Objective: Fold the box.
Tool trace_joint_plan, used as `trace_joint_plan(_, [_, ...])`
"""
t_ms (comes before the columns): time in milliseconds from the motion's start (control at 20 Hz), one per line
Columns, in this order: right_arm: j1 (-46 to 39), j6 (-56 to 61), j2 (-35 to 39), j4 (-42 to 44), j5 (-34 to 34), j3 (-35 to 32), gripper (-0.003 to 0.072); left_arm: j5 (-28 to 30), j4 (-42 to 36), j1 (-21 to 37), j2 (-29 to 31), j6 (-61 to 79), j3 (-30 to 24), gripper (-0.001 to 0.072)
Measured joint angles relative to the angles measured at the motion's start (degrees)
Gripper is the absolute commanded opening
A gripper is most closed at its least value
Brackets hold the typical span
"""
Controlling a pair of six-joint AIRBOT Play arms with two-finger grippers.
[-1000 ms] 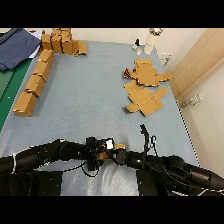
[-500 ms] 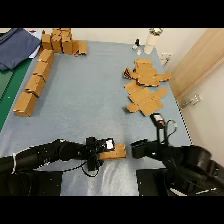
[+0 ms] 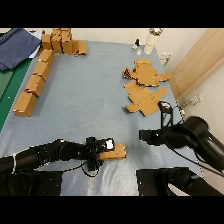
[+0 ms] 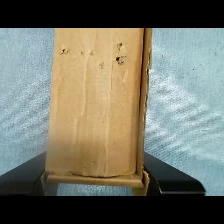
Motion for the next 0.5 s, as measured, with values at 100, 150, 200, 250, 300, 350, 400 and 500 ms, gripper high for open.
trace_joint_plan(100, [-2.05,-2.23,-5.68,3.26,2.27,0.59,0.0004,0.48,0.0,-0.02,-0.04,-0.15,0.02,0.0481])
trace_joint_plan(150, [-2.67,-3.19,-8.04,5.27,3.58,0.79,0.0004,0.7,0.02,0.0,-0.02,-0.37,0.13,0.0481])
trace_joint_plan(200, [-3.1,-3.98,-9.84,7.02,4.96,0.9,0.0004,0.92,0.07,0.13,0.09,-0.74,0.31,0.0481])
trace_joint_plan(250, [-3.41,-4.72,-11.23,8.59,6.19,0.98,0.0004,0.9,0.09,0.63,0.44,-1.64,0.61,0.0481])
trace_joint_plan(300, [-3.65,-5.31,-12.26,9.94,7.06,1.05,0.0004,0.46,0.07,1.29,0.98,-2.93,0.98,0.0481])
trace_joint_plan(350, [-3.8,-5.79,-12.96,10.78,7.65,1.11,0.0004,-0.17,0.11,2.45,1.92,-5.09,1.42,0.048])
trace_joint_plan(400, [-3.96,-6.19,-13.46,11.37,8.22,1.16,0.0004,-0.92,0.33,3.96,3.13,-7.61,1.86,0.0481])
trace_joint_plan(500, [-4.11,-6.64,-14.08,11.74,8.79,1.18,0.0004,-3.87,2.32,8.9,6.88,-14.84,2.58,0.048])
